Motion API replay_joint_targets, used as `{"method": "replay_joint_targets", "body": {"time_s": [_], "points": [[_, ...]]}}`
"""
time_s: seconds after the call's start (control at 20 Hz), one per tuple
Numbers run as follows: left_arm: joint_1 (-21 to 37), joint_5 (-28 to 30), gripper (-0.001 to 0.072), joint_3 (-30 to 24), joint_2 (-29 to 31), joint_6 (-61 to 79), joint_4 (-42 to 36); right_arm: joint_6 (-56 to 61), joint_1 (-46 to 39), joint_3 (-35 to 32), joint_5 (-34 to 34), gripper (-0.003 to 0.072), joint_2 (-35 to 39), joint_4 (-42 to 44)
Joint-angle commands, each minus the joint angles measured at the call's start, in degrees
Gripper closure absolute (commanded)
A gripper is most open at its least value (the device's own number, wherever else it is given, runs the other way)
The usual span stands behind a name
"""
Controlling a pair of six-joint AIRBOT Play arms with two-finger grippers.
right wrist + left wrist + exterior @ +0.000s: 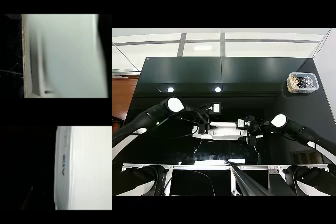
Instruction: Fold the box and place the chain.
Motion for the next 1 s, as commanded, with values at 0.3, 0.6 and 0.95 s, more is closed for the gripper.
{"method": "replay_joint_targets", "body": {"time_s": [0.3,0.6,0.95], "points": [[-0.1,-22.7,0.0683,0.4,11.9,-34.9,17.6,0.2,0.0,0.0,-0.3,0.0203,0.0,-0.1],[-0.4,-13.2,0.0680,-4.5,10.2,-35.4,-13.5,0.2,0.0,0.0,-0.3,0.0203,0.0,-0.1],[-0.4,8.8,0.0681,-5.3,4.3,-30.0,-15.4,0.2,0.0,0.0,-0.3,0.0202,0.0,0.0]]}}
